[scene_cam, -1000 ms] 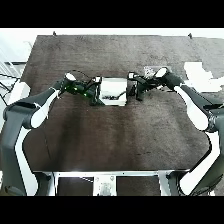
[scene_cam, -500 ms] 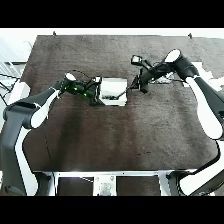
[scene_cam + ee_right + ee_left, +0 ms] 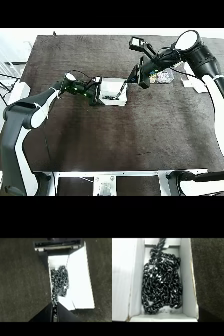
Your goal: Fold the box and place the chain.
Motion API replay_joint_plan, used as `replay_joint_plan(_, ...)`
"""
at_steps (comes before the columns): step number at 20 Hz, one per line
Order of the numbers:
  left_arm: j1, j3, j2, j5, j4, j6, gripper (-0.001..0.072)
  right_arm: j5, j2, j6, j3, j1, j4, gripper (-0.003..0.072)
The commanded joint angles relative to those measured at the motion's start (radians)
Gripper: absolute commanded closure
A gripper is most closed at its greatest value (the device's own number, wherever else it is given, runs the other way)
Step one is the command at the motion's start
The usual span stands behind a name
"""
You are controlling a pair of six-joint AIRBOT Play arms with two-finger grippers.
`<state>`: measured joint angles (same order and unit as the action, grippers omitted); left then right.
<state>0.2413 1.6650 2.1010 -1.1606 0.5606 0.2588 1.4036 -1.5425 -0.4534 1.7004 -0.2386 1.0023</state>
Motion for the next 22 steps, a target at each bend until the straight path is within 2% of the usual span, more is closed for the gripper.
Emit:
replay_joint_plan(1,-0.001,0.000,0.000,0.000,0.000,0.000,0.0082,-0.045,0.047,-0.098,0.002,-0.059,0.077,0.0674)
replay_joint_plan(11,-0.001,0.000,0.000,0.000,0.000,0.000,0.0082,-0.167,0.049,-0.220,0.179,-0.146,0.182,0.0674)
replay_joint_plan(19,-0.001,0.000,0.000,0.000,0.000,0.000,0.0082,-0.359,0.049,-0.220,0.210,-0.181,0.188,0.0675)
replay_joint_plan(22,-0.001,0.000,0.000,0.000,0.000,0.000,0.0082,-0.374,0.049,-0.226,0.217,-0.199,0.188,0.0675)
